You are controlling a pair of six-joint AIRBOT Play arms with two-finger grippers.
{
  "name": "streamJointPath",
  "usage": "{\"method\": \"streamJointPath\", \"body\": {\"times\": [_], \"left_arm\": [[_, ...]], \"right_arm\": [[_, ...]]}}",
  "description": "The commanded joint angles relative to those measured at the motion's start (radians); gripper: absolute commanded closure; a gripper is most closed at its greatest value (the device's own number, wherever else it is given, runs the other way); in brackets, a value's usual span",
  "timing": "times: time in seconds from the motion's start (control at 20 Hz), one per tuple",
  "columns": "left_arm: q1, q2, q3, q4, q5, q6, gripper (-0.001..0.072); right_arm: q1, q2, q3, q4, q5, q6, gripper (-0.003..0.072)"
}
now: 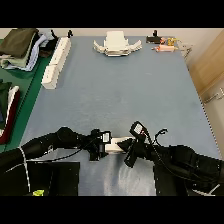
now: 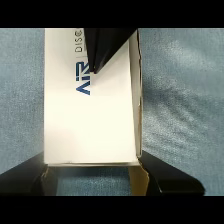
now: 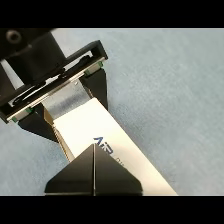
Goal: Fold the box.
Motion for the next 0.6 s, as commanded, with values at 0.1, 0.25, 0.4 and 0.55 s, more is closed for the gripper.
{"method": "streamJointPath", "body": {"times": [0.1,0.25,0.4,0.55], "left_arm": [[0.000,0.000,0.001,0.000,0.000,0.000,0.0190],[0.000,0.000,0.001,0.000,0.000,0.000,0.0190],[0.000,0.000,0.001,0.000,0.000,0.000,0.0190],[0.000,0.000,0.001,0.000,0.000,0.000,0.0190]], "right_arm": [[0.014,0.042,-0.060,0.000,0.075,0.057,0.0686],[0.051,0.082,-0.083,0.000,0.075,0.057,0.0686],[0.054,0.076,-0.109,-0.016,0.077,0.056,0.0686],[0.054,0.072,-0.110,-0.040,0.118,0.055,0.0686]]}}
